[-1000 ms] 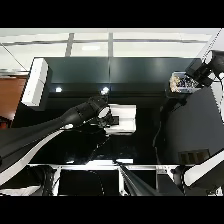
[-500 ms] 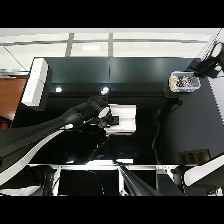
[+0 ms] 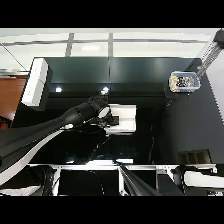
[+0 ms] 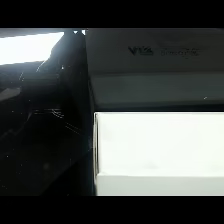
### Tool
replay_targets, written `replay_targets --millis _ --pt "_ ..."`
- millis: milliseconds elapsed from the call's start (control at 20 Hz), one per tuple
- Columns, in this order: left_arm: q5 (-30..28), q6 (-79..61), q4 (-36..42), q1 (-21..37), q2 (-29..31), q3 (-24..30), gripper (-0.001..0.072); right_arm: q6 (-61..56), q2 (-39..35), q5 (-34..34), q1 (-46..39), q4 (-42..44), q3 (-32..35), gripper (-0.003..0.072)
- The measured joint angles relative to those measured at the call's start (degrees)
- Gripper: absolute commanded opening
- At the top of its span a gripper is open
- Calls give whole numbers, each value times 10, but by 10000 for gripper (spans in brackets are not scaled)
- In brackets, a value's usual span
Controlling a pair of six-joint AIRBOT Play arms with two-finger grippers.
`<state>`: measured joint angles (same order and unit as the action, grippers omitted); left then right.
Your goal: Fold the box and place the chain.
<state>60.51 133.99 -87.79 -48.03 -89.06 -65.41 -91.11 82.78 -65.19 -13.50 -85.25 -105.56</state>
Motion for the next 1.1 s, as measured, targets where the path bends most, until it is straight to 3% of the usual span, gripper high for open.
replay_targets --millis 300,500,850,1100 --pt "0 0 0 0 0 0 29 67 -123 -2 0 120 0 13" --pt "0 0 0 0 0 0 29 119 -180 -59 2 218 0 15" --pt "0 0 0 0 0 0 29 168 -219 -167 56 337 3 15" --pt "0 0 0 0 0 0 30 185 -223 -211 119 371 38 14"
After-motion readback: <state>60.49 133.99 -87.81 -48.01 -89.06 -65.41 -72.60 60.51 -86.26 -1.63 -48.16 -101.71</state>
